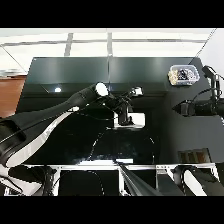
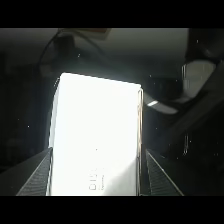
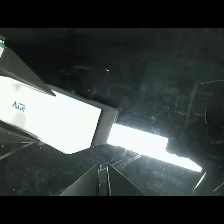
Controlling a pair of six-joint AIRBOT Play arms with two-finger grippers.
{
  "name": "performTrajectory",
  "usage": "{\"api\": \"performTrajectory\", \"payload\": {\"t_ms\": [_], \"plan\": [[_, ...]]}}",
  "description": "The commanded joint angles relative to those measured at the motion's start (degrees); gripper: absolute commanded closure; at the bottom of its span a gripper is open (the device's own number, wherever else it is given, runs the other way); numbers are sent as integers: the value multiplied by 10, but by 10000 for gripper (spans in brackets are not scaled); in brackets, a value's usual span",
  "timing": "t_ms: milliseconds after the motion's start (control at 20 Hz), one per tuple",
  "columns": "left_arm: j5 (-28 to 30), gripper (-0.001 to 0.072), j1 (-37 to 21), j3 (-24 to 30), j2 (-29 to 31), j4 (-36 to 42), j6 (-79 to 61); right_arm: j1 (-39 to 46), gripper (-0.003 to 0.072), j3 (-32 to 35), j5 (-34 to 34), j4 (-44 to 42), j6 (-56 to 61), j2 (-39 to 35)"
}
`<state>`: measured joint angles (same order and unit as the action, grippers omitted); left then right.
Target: Fold the box and place the chain.
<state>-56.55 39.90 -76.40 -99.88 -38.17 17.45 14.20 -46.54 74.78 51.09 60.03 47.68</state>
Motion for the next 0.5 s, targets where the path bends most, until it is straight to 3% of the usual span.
{"api": "performTrajectory", "payload": {"t_ms": [0,350,400,450], "plan": [[-7,-4,0,0,0,-7,-40,0,630,0,0,0,0,-1],[44,-1,37,0,-5,-145,-48,0,630,0,-1,0,0,-1],[61,49,44,0,-5,-162,-26,0,630,0,0,0,0,-1],[66,146,46,-2,-5,-172,9,0,630,0,0,0,1,-1]]}}
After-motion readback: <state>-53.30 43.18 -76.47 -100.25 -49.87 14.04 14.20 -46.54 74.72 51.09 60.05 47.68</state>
